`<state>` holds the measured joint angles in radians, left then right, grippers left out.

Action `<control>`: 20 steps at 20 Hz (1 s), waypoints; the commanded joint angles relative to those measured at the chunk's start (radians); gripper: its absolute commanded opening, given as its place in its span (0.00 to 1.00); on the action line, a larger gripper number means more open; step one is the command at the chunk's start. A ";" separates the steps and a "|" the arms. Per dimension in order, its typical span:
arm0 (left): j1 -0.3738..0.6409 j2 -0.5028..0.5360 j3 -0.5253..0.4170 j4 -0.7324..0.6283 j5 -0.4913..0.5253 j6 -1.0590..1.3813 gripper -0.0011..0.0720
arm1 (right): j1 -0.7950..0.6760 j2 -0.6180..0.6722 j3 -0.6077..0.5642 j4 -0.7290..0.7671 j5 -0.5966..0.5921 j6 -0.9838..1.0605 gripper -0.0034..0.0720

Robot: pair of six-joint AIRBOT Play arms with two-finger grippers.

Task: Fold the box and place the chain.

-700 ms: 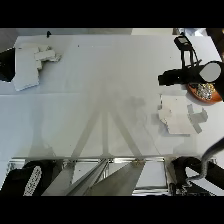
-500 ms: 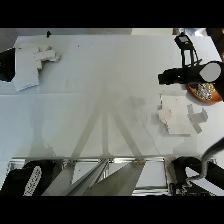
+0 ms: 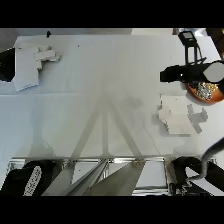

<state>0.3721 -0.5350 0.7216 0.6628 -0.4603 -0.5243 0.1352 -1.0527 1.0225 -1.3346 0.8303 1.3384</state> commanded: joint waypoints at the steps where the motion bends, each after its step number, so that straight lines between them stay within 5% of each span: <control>1: 0.001 0.001 0.000 0.000 0.000 0.000 0.97 | 0.000 0.089 0.024 -0.060 0.001 0.000 0.06; 4: 0.001 0.001 0.000 0.000 0.000 0.000 0.97 | 0.000 0.193 0.029 -0.223 0.023 0.060 0.07; 6: 0.001 0.001 0.000 0.000 0.000 0.000 0.97 | -0.001 0.252 0.029 -0.412 0.105 0.195 0.31; 9: 0.001 0.001 0.000 0.000 0.000 0.000 0.97 | -0.032 0.296 0.029 -0.583 0.282 0.210 0.34; 11: 0.001 0.001 0.000 0.000 0.000 0.000 0.97 | -0.129 0.292 0.029 -0.565 0.388 0.210 0.43; 16: 0.000 0.001 0.000 0.000 0.000 0.000 0.97 | -0.406 0.248 0.029 -0.450 0.529 0.110 0.47; 20: 0.000 0.001 0.000 0.000 0.000 0.000 0.97 | -0.480 0.148 0.028 -0.363 0.596 -0.008 0.47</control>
<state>0.3721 -0.5350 0.7216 0.6624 -0.4603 -0.5247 -0.2817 -0.8486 1.0508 -1.7535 1.3453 1.4162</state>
